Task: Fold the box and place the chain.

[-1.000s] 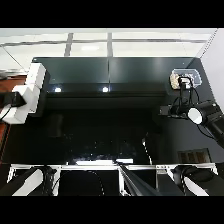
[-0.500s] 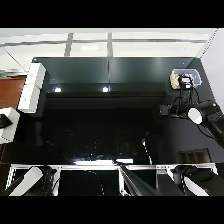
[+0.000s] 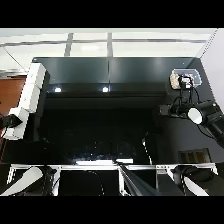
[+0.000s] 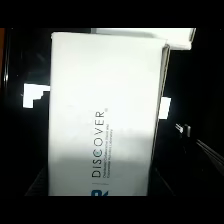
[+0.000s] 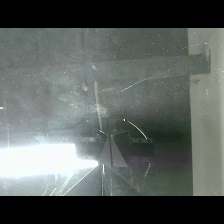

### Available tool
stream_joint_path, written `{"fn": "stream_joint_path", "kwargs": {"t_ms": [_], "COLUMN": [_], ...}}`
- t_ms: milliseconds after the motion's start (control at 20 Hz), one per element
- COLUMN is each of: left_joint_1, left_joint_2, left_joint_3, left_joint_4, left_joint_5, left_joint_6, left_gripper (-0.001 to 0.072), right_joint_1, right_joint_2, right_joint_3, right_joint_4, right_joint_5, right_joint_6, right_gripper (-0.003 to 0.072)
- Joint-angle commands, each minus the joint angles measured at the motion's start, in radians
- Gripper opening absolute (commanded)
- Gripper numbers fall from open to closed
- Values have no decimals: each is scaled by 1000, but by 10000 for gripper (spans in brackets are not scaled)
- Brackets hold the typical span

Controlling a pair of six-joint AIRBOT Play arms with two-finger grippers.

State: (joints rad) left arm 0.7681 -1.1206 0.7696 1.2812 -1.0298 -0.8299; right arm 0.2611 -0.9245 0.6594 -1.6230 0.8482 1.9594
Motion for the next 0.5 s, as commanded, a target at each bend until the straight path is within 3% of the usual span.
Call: {"fn": "stream_joint_path", "kwargs": {"t_ms": [0,150,200,250,300,450], "left_joint_1": [-19,-60,-75,-89,-103,-137], "left_joint_2": [-24,-24,-24,-24,-24,-23], "left_joint_3": [-3,-3,-3,-3,0,67], "left_joint_4": [-26,-26,-25,-23,-4,89], "left_joint_5": [35,47,50,58,71,32], "left_joint_6": [11,11,11,-3,-67,-248], "left_gripper": [297,314,373,597,720,720], "right_joint_1": [1,1,1,1,1,1], "right_joint_2": [0,0,0,0,0,0], "right_joint_3": [0,0,0,0,0,0], "right_joint_4": [0,5,9,16,20,37], "right_joint_5": [0,0,0,0,0,0], "right_joint_6": [0,0,0,0,0,0], "right_gripper": [17,17,17,17,17,17]}}
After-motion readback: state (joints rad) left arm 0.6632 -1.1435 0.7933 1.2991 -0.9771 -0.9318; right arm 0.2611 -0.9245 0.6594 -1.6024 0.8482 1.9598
